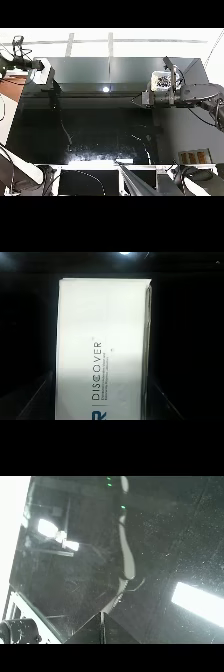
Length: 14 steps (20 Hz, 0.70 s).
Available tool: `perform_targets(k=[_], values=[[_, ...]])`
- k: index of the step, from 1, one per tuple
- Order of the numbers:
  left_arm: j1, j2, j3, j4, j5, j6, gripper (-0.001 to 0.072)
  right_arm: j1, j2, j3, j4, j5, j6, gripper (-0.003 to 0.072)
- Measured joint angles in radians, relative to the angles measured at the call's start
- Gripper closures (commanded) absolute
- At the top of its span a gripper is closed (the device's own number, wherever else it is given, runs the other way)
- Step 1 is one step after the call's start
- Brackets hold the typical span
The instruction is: Fold the box and place the chain.
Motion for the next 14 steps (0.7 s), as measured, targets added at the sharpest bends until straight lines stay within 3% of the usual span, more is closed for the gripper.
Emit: perform_targets(k=[3,4,5,6,9,11,14], values=[[-0.002,0.025,0.119,-0.007,-0.173,-0.011,0.0003,-0.002,0.0,0.005,-0.002,0.002,0.0,0.0661],[-0.005,0.047,0.144,-0.023,-0.229,-0.027,0.0164,-0.009,0.0,0.014,-0.01,0.002,0.001,0.0661],[-0.01,0.072,0.156,-0.042,-0.28,-0.051,0.0528,-0.02,0.0,0.031,-0.025,0.002,0.0,0.0661],[-0.017,0.105,0.159,-0.063,-0.337,-0.084,0.0678,-0.035,0.001,0.056,-0.05,-0.009,0.001,0.0661],[-0.056,0.216,0.11,-0.092,-0.506,-0.151,0.068,-0.091,0.026,0.145,-0.204,-0.069,0.064,0.0662],[-0.106,0.308,0.028,-0.102,-0.582,-0.177,0.068,-0.122,0.074,0.181,-0.369,-0.104,0.139,0.0662],[-0.207,0.499,-0.205,-0.105,-0.527,-0.196,0.0679,-0.145,0.163,0.173,-0.632,-0.125,0.255,0.0661]])
